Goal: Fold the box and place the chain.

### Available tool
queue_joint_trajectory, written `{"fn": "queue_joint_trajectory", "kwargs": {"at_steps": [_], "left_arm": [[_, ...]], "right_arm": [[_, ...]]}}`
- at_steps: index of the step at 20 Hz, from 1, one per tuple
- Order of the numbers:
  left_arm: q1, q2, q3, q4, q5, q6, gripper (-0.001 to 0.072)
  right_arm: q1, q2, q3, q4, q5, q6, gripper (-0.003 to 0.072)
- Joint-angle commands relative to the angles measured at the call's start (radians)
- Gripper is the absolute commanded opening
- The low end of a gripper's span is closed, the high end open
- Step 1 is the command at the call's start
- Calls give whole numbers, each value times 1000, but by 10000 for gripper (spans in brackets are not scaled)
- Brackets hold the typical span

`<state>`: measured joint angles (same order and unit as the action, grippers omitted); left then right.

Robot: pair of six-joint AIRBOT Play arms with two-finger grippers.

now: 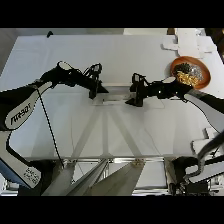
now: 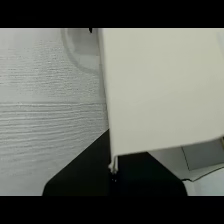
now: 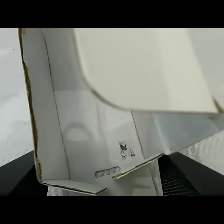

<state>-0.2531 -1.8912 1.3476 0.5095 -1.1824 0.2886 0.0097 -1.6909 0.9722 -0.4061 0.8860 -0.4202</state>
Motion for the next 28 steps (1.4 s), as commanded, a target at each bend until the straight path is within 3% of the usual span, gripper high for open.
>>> {"fn": "queue_joint_trajectory", "kwargs": {"at_steps": [1,28], "left_arm": [[0,0,0,0,3,0,11],[0,0,0,0,3,0,11]], "right_arm": [[19,-6,2,-2,7,-66,720],[2,-16,2,10,61,-32,719]]}}
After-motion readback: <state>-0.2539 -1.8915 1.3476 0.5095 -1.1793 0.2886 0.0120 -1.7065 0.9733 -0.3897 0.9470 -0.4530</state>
